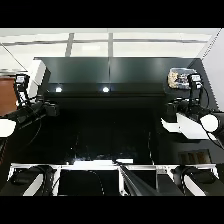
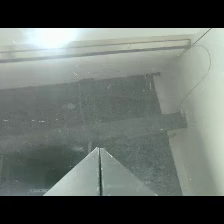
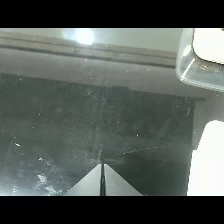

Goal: Fold the box and place the chain.

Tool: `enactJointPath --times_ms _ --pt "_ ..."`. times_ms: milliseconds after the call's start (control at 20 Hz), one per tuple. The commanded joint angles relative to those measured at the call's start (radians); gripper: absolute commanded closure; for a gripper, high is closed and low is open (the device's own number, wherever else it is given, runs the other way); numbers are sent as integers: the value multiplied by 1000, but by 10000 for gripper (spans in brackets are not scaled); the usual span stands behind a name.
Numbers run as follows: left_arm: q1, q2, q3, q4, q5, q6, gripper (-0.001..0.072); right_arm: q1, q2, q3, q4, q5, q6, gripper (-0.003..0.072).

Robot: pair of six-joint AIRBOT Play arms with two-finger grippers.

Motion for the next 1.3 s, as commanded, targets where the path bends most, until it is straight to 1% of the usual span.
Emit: enactJointPath --times_ms 0,650,750,800,850,900,950,1000,1050,1100,1150,1250 --pt "0 1 0 0 0 0 678 0 0 0 0 0 0 668" --pt "0 1 0 0 2 0 678 0 0 0 0 0 0 669" --pt "0 1 0 0 46 0 678 0 0 0 20 -2 1 668" --pt "0 1 0 -1 80 0 678 0 0 0 83 -11 12 669" --pt "-1 1 0 -1 91 0 678 0 0 0 176 -37 12 668" --pt "-1 0 0 -1 92 0 679 0 -2 -1 229 -114 11 667" --pt "0 -5 -1 0 109 0 677 0 -9 -1 227 -191 11 594" --pt "0 -14 0 0 140 0 623 -7 -18 -1 189 -254 11 184" --pt "-1 -23 0 0 158 0 306 -26 -32 0 151 -280 11 25" --pt "-5 -31 0 0 166 -3 1 -73 -51 11 126 -253 13 25" --pt "-4 -35 0 0 163 -2 -2 -143 -74 36 108 -200 13 25" --pt "-4 -37 0 6 153 0 -1 -346 -136 133 48 -92 16 25"
